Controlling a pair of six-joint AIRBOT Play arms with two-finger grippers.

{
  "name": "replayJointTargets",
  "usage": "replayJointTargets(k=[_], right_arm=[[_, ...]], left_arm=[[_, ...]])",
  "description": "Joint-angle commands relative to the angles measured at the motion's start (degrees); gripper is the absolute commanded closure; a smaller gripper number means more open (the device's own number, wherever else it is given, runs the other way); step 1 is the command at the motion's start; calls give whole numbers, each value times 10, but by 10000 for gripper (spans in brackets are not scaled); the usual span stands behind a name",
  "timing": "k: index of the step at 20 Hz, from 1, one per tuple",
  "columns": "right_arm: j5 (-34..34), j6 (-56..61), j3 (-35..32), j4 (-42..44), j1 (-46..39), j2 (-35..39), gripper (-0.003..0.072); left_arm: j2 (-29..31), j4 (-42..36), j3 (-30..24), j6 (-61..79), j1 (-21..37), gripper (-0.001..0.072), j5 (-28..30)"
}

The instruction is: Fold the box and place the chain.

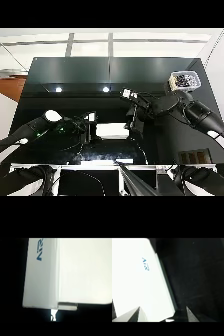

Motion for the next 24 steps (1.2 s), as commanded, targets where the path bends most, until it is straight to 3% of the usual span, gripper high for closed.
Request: replayJointTargets(k=[1,10,12,15,16,22,24], right_arm=[[-30,-4,-1,-3,5,0,-18],[-1,5,-2,-42,47,-1,-15],[-1,5,-2,-40,50,-1,245],[-1,5,-2,-40,50,-1,276],[-2,5,-2,-40,50,-1,387],[-2,52,-2,-54,50,-1,389],[-3,55,-2,-55,50,-1,486]], left_arm=[[0,0,0,0,0,315,0],[0,0,0,0,0,315,0],[0,0,0,0,0,314,0],[0,0,0,0,0,315,0],[0,0,0,0,0,315,0],[0,0,0,0,0,314,0],[0,0,0,0,0,315,0]])
